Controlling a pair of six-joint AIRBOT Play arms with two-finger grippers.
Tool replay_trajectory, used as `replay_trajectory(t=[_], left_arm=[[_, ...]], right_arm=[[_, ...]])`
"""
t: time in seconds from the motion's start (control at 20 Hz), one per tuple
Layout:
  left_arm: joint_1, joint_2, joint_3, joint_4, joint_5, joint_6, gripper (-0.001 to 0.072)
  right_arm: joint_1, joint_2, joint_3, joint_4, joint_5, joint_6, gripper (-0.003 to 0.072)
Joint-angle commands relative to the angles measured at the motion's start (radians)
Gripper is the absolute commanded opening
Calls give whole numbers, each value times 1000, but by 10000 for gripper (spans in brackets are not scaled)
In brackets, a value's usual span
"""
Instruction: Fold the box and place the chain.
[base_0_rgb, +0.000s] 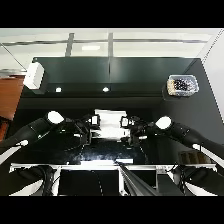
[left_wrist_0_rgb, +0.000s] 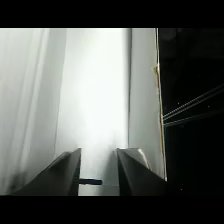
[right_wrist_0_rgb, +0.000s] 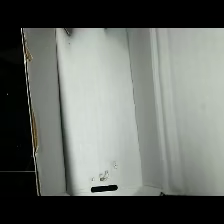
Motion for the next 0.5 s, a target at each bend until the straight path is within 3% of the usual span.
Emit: replay_trajectory(t=[0.0,0.15,0.25,0.45], left_arm=[[-1,-1,0,5,-2,2,266],[-1,0,0,6,-4,1,288],[0,3,14,55,-12,-3,31],[65,102,38,158,-16,-196,28]], right_arm=[[0,-1,0,0,-1,0,568],[0,-1,0,0,-1,0,568],[0,-1,0,0,-1,0,567],[0,-1,0,0,-3,0,567]])
